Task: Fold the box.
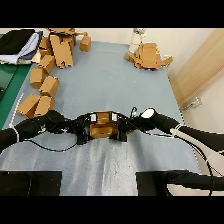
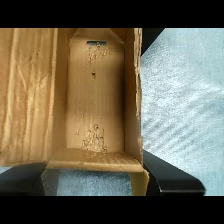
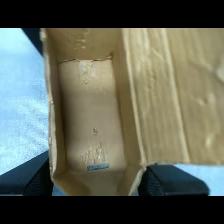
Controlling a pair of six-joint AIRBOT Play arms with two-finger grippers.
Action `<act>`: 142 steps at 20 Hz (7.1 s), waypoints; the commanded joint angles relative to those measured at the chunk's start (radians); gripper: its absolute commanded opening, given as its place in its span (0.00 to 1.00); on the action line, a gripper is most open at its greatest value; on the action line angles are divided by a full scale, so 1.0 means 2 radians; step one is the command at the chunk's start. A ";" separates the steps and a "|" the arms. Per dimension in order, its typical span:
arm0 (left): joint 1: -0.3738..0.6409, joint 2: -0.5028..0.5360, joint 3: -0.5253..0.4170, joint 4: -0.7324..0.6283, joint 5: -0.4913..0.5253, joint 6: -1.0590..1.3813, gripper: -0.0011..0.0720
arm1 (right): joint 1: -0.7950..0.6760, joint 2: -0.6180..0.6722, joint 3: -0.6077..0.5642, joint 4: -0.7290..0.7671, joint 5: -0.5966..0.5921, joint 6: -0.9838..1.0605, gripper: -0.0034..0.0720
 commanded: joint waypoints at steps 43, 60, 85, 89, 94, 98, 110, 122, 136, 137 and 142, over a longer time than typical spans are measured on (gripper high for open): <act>0.001 0.000 0.000 0.021 -0.061 0.045 0.74 | -0.237 0.170 -0.085 0.210 0.375 0.392 0.97; 0.001 0.000 0.000 0.021 -0.061 0.045 0.74 | -0.124 0.169 -0.105 0.254 0.140 0.458 0.25; 0.001 0.000 0.000 0.021 -0.061 0.043 0.74 | -0.054 -0.013 -0.021 0.167 0.003 0.344 0.07; 0.001 0.000 0.000 0.021 -0.061 0.043 0.74 | -0.054 -0.014 -0.021 0.166 0.003 0.344 0.06; 0.001 0.000 0.000 0.021 -0.062 0.043 0.74 | -0.057 -0.011 -0.020 0.155 0.003 0.329 0.06; 0.001 0.000 0.000 0.021 -0.062 0.043 0.74 | -0.084 0.031 0.022 -0.009 0.008 0.390 0.08; 0.000 0.000 0.000 0.021 -0.061 0.043 0.74 | -0.023 0.123 0.047 -0.253 0.142 0.452 0.50; 0.001 0.000 0.000 0.021 -0.061 0.043 0.74 | 0.094 0.122 0.028 -0.299 0.047 0.449 0.60; 0.000 0.000 0.000 0.021 -0.061 0.043 0.74 | 0.094 0.097 0.025 -0.229 0.049 0.436 0.10; 0.001 0.000 0.000 0.021 -0.061 0.043 0.74 | 0.094 0.093 0.025 -0.219 0.049 0.430 0.11; 0.000 0.000 0.000 0.021 -0.061 0.043 0.74 | 0.094 0.088 0.025 -0.187 0.050 0.415 0.38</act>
